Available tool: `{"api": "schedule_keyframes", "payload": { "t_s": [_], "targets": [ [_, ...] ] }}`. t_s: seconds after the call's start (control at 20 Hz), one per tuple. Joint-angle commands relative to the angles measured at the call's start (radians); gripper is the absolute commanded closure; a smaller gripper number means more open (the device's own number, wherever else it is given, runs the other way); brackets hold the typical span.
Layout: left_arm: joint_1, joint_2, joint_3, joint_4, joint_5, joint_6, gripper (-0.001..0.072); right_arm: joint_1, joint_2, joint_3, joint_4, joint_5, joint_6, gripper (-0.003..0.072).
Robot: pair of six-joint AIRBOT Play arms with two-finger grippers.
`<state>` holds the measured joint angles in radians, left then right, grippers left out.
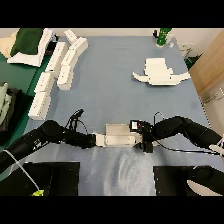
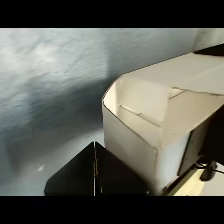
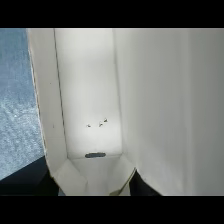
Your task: Fold the box.
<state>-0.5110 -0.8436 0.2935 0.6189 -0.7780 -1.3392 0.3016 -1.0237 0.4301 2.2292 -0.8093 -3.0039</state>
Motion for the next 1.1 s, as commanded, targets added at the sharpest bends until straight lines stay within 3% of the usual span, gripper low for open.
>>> {"api": "schedule_keyframes", "payload": {
  "t_s": [0.0, 0.5, 0.55, 0.6, 1.05],
  "targets": [
    [-0.071, 0.002, 0.019, -0.044, 0.072, -0.024, 0.0694, 0.000, 0.001, 0.001, 0.000, 0.000, 0.000, 0.0178],
    [-0.068, 0.037, 0.111, -0.029, 0.060, -0.024, 0.0686, 0.000, 0.001, 0.001, 0.000, 0.000, 0.000, 0.0177],
    [-0.068, 0.037, 0.111, -0.032, 0.059, -0.024, 0.0449, 0.000, 0.001, 0.001, 0.000, 0.000, 0.000, 0.0177],
    [-0.068, 0.037, 0.111, -0.036, 0.060, -0.035, 0.0308, 0.000, 0.001, 0.001, 0.000, 0.000, 0.000, 0.0178],
    [-0.069, 0.030, 0.111, -0.051, 0.060, -0.037, 0.0307, 0.000, 0.001, 0.001, 0.000, 0.000, 0.000, 0.0178]
  ]
}}
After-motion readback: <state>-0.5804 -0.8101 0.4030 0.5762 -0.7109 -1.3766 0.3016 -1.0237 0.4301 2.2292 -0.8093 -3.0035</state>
